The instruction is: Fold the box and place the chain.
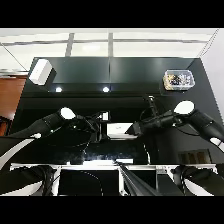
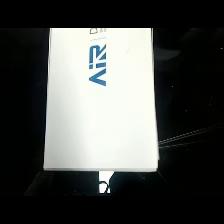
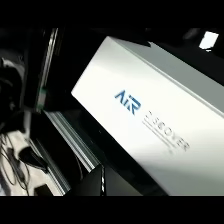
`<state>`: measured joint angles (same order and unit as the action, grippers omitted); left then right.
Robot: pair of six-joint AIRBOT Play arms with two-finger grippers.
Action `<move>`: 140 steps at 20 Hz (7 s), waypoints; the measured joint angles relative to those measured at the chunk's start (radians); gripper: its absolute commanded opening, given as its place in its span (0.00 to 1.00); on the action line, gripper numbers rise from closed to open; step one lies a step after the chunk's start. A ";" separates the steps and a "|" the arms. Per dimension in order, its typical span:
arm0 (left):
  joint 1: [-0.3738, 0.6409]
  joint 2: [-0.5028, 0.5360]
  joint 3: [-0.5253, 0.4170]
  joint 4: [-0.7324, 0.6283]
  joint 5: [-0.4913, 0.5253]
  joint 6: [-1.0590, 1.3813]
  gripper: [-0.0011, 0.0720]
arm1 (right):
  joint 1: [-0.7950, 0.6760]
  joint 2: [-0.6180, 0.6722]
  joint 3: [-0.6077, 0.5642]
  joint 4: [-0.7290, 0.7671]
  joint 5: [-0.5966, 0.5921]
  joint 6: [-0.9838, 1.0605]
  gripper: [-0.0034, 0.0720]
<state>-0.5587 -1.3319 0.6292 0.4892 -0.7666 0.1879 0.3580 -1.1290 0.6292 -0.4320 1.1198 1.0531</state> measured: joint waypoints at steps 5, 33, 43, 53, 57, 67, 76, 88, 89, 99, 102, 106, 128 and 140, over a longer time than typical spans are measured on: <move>0.000 0.000 0.000 0.000 0.001 0.000 0.39 | 0.039 -0.081 -0.014 0.061 -0.087 0.015 0.06; 0.003 0.043 0.001 0.023 -0.003 -0.028 0.99 | -0.201 0.076 0.026 -0.001 -0.023 -0.024 0.06; -0.053 0.219 0.080 0.266 -0.086 -0.403 0.98 | -0.614 0.261 0.034 -0.092 0.106 -0.025 0.06; -0.159 -0.045 0.323 0.308 -0.053 -0.614 0.98 | -0.660 0.271 0.034 -0.121 0.098 -0.025 0.06; -0.163 -0.076 0.342 0.319 -0.074 -0.618 0.98 | -0.661 0.271 0.034 -0.125 0.091 -0.025 0.06; -0.208 -0.097 0.349 0.383 -0.080 -0.613 0.98 | -0.661 0.271 0.034 -0.156 0.087 -0.019 0.06; -0.207 -0.089 0.386 0.435 -0.140 -0.613 0.98 | -0.661 0.271 0.034 -0.164 0.087 -0.013 0.06; -0.211 -0.090 0.394 0.438 -0.158 -0.640 0.98 | -0.661 0.271 0.034 -0.165 0.091 -0.013 0.06; -0.214 -0.092 0.394 0.438 -0.158 -0.640 0.98 | -0.661 0.271 0.034 -0.165 0.091 -0.013 0.06; -0.262 -0.155 0.394 0.446 -0.094 -0.644 0.98 | -0.661 0.271 0.034 -0.165 0.090 -0.013 0.06; -0.297 -0.177 0.394 0.495 -0.024 -0.683 0.94 | -0.661 0.271 0.034 -0.165 0.090 -0.013 0.06; -0.319 -0.181 0.394 0.589 0.008 -0.762 0.44 | -0.661 0.271 0.034 -0.165 0.087 -0.013 0.06; 1.044 0.072 0.296 0.665 -0.237 -1.079 0.38 | -0.661 0.271 0.034 -0.165 0.080 -0.013 0.06; 0.995 -0.286 0.575 0.664 0.014 -0.920 0.46 | -0.661 0.271 0.034 -0.164 0.072 -0.013 0.06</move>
<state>0.4358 -1.6180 1.2041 1.1530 -0.7525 -0.7322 -0.3027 -0.8581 0.6636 -0.5964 1.1923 1.0405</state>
